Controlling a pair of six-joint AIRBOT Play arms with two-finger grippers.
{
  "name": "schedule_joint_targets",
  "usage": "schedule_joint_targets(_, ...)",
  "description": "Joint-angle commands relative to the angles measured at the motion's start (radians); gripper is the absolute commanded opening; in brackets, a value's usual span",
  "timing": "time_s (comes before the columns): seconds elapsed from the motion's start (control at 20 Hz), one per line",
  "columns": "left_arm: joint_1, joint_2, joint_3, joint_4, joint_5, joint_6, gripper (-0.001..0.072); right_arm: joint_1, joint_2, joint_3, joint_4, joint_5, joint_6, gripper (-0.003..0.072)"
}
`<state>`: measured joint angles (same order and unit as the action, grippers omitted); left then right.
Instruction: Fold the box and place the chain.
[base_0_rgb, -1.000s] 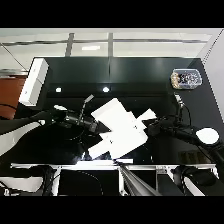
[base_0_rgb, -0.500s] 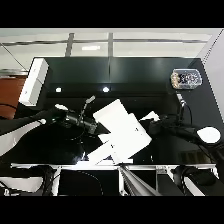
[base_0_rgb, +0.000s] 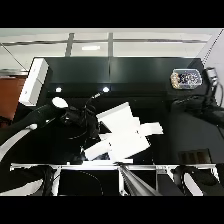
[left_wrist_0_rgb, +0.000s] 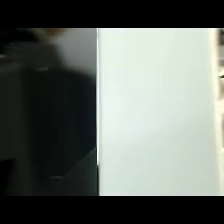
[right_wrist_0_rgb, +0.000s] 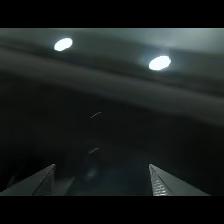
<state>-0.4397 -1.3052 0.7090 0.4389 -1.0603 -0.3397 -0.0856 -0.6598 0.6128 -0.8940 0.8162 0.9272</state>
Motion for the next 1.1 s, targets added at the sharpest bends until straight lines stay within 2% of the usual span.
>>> schedule_joint_targets(0.0, -0.046, 0.142, -0.019, 0.134, 0.271, 0.126, 0.0031, -0.048, 0.000, 0.033, -0.032, -0.091, 0.001, 0.0703)
schedule_joint_targets(0.05, -0.047, 0.143, -0.015, 0.151, 0.238, 0.224, 0.0029, -0.047, -0.002, 0.032, 0.003, -0.075, 0.000, 0.0702)
schedule_joint_targets(0.15, -0.056, 0.132, -0.013, 0.238, 0.212, 0.234, 0.0029, -0.020, -0.010, 0.032, 0.029, -0.016, -0.035, 0.0702)
schedule_joint_targets(0.25, -0.071, 0.108, -0.014, 0.287, 0.225, 0.236, 0.0029, 0.037, -0.033, 0.027, 0.015, 0.111, -0.181, 0.0703)
schedule_joint_targets(0.35, -0.077, 0.067, -0.014, 0.286, 0.255, 0.274, 0.0030, 0.103, -0.055, -0.019, 0.014, 0.160, -0.259, 0.0704)
schedule_joint_targets(0.55, -0.082, -0.009, -0.014, 0.283, 0.264, 0.316, 0.0029, 0.220, -0.087, -0.118, 0.028, 0.114, -0.334, 0.0706)
schedule_joint_targets(0.7, -0.098, -0.014, -0.014, 0.282, 0.279, 0.322, 0.0030, 0.319, -0.115, -0.126, 0.074, 0.062, -0.359, 0.0712)
schedule_joint_targets(0.9, -0.103, -0.022, -0.014, 0.288, 0.275, 0.329, 0.0030, 0.449, -0.172, -0.138, 0.071, 0.017, -0.586, 0.0710)
schedule_joint_targets(1.05, -0.123, -0.030, -0.014, 0.293, 0.301, 0.378, 0.0030, 0.500, -0.205, -0.175, 0.071, -0.088, -0.660, 0.0710)
